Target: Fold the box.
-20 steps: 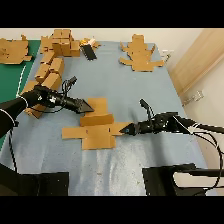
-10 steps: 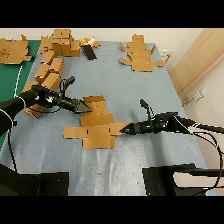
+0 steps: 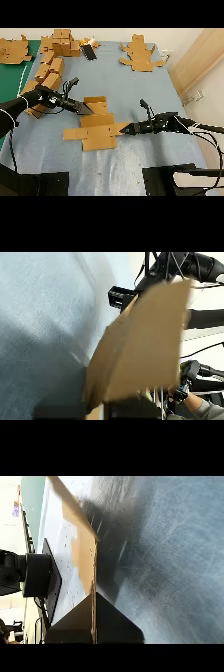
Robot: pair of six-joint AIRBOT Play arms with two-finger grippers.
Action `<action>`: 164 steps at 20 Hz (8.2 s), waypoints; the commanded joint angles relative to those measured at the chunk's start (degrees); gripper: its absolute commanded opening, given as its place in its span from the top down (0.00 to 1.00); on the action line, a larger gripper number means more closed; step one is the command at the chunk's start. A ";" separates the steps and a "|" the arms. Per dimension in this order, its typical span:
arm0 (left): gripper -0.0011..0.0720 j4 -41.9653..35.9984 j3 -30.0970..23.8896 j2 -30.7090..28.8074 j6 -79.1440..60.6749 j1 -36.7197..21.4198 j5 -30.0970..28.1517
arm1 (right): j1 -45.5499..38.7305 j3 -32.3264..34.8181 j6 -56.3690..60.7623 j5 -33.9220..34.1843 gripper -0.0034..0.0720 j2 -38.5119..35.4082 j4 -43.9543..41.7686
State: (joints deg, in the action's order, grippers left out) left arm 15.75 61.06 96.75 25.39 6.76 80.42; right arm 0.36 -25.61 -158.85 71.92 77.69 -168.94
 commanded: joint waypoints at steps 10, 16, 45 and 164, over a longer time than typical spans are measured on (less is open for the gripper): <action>0.93 -0.31 0.07 0.04 -2.36 0.66 -1.03 | 0.00 0.02 0.07 0.07 0.95 -0.02 0.02; 0.97 -0.70 0.07 -0.59 -0.37 0.90 -5.27 | -5.31 -4.20 13.29 -0.90 0.70 -0.07 4.50; 0.97 -15.67 -27.21 -22.67 -58.60 20.79 -31.54 | 0.11 -11.87 42.47 -9.35 0.95 -22.86 26.47; 0.97 -9.14 -28.61 -24.35 -55.80 23.17 -37.24 | 62.62 5.20 33.27 -32.72 0.32 -31.32 84.67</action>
State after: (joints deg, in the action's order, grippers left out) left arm 6.63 32.38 72.44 -30.41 29.93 43.16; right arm 62.37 -20.43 -125.60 40.34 45.36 -87.31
